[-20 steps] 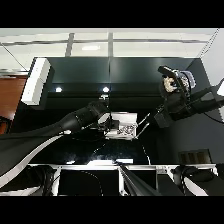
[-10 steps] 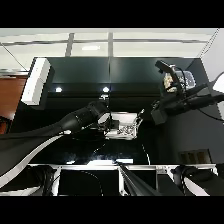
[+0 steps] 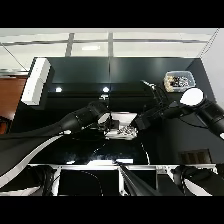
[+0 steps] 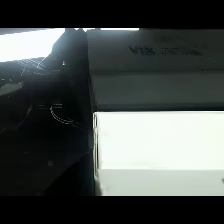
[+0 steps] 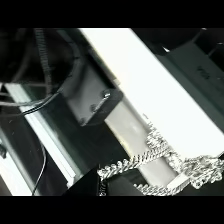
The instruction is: Fold the box and place the chain.
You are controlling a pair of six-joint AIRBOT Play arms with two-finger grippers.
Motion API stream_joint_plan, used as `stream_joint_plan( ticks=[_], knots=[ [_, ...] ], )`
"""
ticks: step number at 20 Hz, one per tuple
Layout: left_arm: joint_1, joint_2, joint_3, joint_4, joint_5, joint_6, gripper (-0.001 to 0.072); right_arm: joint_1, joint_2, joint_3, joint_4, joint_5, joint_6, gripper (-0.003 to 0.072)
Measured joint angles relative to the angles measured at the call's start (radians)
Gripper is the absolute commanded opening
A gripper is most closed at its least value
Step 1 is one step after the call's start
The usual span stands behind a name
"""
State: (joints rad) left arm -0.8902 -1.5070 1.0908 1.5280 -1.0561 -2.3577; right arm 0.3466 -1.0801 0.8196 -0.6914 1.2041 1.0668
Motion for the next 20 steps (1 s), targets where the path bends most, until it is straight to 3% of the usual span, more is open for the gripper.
stream_joint_plan(
  ticks=[1,6,7,8,13,20],
  knots=[
    [0.000,0.000,0.000,0.000,0.000,0.000,0.0027,-0.006,0.000,-0.006,0.000,-0.008,0.000,0.0499],
    [0.000,0.000,0.000,0.000,0.000,0.000,0.0027,-0.134,0.022,-0.029,-0.047,0.039,-0.029,0.0503],
    [0.000,0.000,0.000,0.000,0.000,0.000,0.0027,-0.165,0.030,-0.049,-0.056,0.037,-0.052,0.0574],
    [0.000,0.000,0.000,0.000,0.000,0.000,0.0027,-0.188,0.035,-0.075,-0.065,0.028,-0.077,0.0709],
    [0.000,0.000,0.000,0.000,0.000,0.000,0.0027,-0.198,0.047,-0.240,-0.084,-0.120,-0.278,0.0712],
    [0.000,0.000,0.000,0.000,0.000,0.000,0.0027,-0.053,0.042,-0.349,-0.090,-0.311,-0.814,0.0711]
  ],
)
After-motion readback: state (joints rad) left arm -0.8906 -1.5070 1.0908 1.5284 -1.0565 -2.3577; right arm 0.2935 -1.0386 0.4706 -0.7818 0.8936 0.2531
